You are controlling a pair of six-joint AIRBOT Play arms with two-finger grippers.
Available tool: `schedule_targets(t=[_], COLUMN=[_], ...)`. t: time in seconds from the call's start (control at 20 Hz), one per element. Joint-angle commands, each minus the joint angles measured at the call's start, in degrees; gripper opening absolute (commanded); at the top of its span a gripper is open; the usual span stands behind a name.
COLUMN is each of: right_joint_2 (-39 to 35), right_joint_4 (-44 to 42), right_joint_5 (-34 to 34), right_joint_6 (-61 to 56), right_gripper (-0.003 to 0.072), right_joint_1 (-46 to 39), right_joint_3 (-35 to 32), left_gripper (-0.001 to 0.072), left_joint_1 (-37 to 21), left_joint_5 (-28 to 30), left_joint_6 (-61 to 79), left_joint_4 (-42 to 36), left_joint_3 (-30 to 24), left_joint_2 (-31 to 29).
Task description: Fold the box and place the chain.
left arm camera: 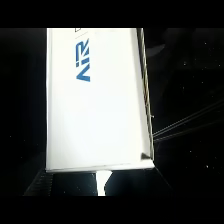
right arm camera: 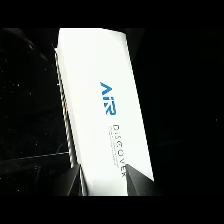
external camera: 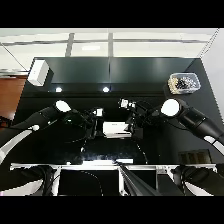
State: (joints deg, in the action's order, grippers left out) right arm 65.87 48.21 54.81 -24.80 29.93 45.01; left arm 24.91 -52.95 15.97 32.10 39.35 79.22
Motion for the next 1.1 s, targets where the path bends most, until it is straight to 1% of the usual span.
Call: schedule_targets(t=[0.0, 0.4, 0.65, 0.7, 0.75, 0.8, 1.05], right_joint_2=[0.11, 0.79, 0.76, 0.79, 0.76, 0.76, 0.79], right_joint_4=[0.09, 0.39, 0.46, 0.44, 0.44, 0.44, 0.46], right_joint_5=[-0.81, -0.96, 1.79, 1.68, 1.51, 1.51, 1.51], right_joint_6=[-0.24, -0.26, -0.26, -0.26, -0.26, -0.28, -0.52], right_gripper=[0.0315, 0.0315, 0.0319, 0.0332, 0.0427, 0.0440, 0.0439], right_joint_1=[0.07, 0.07, 0.07, 0.07, 0.07, 0.07, 0.07], right_joint_3=[-0.17, -0.17, -0.17, -0.15, -0.15, -0.15, -0.17], left_gripper=[0.0470, 0.0470, 0.0470, 0.0470, 0.0470, 0.0470, 0.0470], left_joint_1=[0.04, 0.04, 0.04, 0.04, 0.04, 0.04, 0.04], left_joint_5=[-0.02, -0.07, -0.07, -0.07, -0.07, -0.07, -0.07], left_joint_6=[0.02, 0.02, 0.04, 0.04, 0.04, 0.04, 0.02], left_joint_4=[0.02, 0.04, 0.04, 0.04, 0.04, 0.04, 0.04], left_joint_3=[-0.02, -0.02, -0.02, -0.02, -0.02, -0.02, -0.02], left_joint_2=[0.04, 0.04, 0.04, 0.04, 0.04, 0.04, 0.04])
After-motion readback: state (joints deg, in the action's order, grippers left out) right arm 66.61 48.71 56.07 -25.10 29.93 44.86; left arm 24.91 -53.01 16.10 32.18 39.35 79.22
